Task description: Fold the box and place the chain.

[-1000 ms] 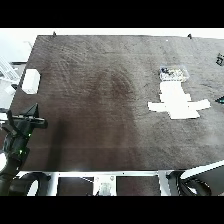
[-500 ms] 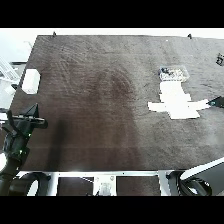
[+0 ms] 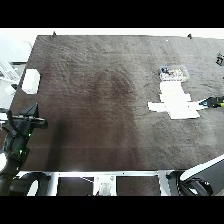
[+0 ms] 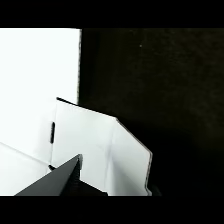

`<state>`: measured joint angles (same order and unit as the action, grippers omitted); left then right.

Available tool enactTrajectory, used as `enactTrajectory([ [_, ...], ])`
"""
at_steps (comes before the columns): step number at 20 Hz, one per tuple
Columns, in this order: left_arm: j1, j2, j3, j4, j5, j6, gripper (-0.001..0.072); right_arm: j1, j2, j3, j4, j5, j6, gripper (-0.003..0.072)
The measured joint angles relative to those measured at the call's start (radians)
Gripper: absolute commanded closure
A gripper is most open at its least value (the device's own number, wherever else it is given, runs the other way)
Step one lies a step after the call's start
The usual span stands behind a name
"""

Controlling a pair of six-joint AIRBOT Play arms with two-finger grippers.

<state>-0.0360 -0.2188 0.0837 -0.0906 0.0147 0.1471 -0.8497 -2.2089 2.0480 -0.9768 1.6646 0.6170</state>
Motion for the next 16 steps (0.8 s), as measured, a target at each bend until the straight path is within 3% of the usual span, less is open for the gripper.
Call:
enactTrajectory([
  [10, 0.000, 0.000, 0.000, 0.000, 0.000, 0.000, 0.0687, 0.016, -0.005, -0.026, 0.060, 0.056, -0.001, 0.0320],
  [13, 0.000, 0.000, 0.000, 0.000, 0.000, 0.000, 0.0687, 0.021, -0.011, -0.028, 0.072, 0.071, -0.001, 0.0418],
  [16, 0.000, 0.000, 0.000, 0.000, 0.000, 0.000, 0.0687, 0.023, -0.018, -0.029, 0.089, 0.100, 0.001, 0.0679],
])
